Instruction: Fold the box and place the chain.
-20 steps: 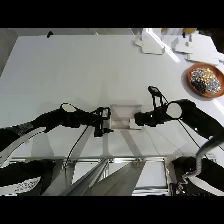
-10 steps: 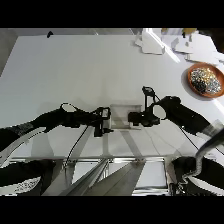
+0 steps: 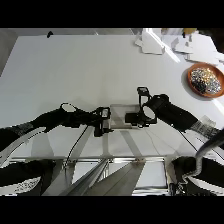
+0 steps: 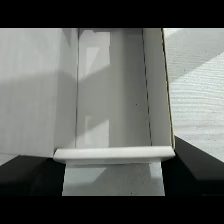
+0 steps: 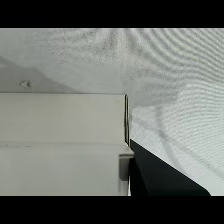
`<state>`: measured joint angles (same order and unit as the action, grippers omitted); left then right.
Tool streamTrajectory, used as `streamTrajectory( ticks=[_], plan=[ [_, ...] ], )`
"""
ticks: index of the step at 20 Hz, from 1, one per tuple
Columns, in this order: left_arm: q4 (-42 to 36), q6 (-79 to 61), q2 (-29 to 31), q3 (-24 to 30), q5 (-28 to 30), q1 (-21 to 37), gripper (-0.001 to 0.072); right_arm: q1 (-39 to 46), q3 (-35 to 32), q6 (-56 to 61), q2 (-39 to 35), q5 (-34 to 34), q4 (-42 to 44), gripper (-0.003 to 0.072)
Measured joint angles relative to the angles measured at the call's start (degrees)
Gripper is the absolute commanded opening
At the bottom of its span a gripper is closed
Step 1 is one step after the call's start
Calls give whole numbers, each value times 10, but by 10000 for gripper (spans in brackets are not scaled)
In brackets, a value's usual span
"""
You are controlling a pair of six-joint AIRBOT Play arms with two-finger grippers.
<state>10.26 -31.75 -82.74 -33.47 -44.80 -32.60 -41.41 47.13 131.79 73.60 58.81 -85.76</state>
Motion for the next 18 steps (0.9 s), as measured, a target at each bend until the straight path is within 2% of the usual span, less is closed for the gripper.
streamTrajectory(
  ticks=[4, 5, 6, 12, 16, 17, 18],
  plan=[
    [0, 0, 0, 0, 0, 0, 209, -5, 1, 2, 6, 3, -7, 260],
    [0, 0, 0, 0, 0, 0, 209, -5, 1, 3, 7, 4, -9, 320],
    [0, 0, 0, 0, 0, 0, 209, -6, 0, 3, 7, 3, -10, 347],
    [0, 1, 0, 0, 0, 0, 209, -6, -8, -20, 8, -8, -24, 329],
    [0, 1, 0, 0, -1, 0, 209, -6, -25, -28, 8, -14, -30, 165],
    [0, 1, 0, 0, -1, 0, 209, -6, -29, -28, 8, -17, -31, 150],
    [0, 0, 0, 0, -1, 0, 209, -6, -31, -28, 8, -18, -32, 73]
  ],
)
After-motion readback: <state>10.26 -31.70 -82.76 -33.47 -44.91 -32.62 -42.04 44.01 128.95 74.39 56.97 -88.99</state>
